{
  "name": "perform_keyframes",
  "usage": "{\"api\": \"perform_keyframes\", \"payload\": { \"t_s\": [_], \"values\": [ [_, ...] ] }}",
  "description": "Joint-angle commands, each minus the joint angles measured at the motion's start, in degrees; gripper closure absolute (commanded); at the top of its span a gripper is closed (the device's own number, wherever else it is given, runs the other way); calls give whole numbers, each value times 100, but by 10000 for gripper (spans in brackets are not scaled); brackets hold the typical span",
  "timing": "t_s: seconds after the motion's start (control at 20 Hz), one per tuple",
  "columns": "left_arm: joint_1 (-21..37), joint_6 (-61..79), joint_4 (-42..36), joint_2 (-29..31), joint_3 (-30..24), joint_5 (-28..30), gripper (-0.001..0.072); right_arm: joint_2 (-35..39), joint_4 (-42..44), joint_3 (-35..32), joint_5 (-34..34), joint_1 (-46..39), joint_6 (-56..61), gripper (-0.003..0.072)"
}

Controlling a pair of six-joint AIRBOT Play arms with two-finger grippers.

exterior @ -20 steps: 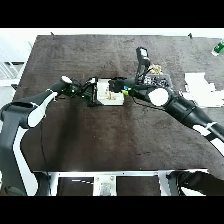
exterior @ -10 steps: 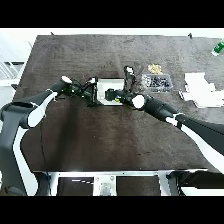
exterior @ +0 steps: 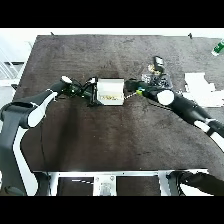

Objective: Fold the box and place the chain.

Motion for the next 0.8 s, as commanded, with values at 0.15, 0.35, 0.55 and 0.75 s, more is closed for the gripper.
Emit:
{"api": "perform_keyframes", "payload": {
  "t_s": [0.15, 0.35, 0.55, 0.75],
  "values": [
    [2, 2, 0, 0, -2, -2, 178, -144, -35, -745, -337, -1091, 616, 271],
    [2, 2, 0, 0, -2, 0, 178, -1174, 157, -186, -487, -1062, 614, 271],
    [4, 2, 0, 0, -2, 0, 178, -1967, 160, 546, -452, -1025, 614, 273],
    [2, 2, 0, 0, -2, 0, 178, -2448, 420, 896, -459, -1029, 614, 284]
  ]
}}
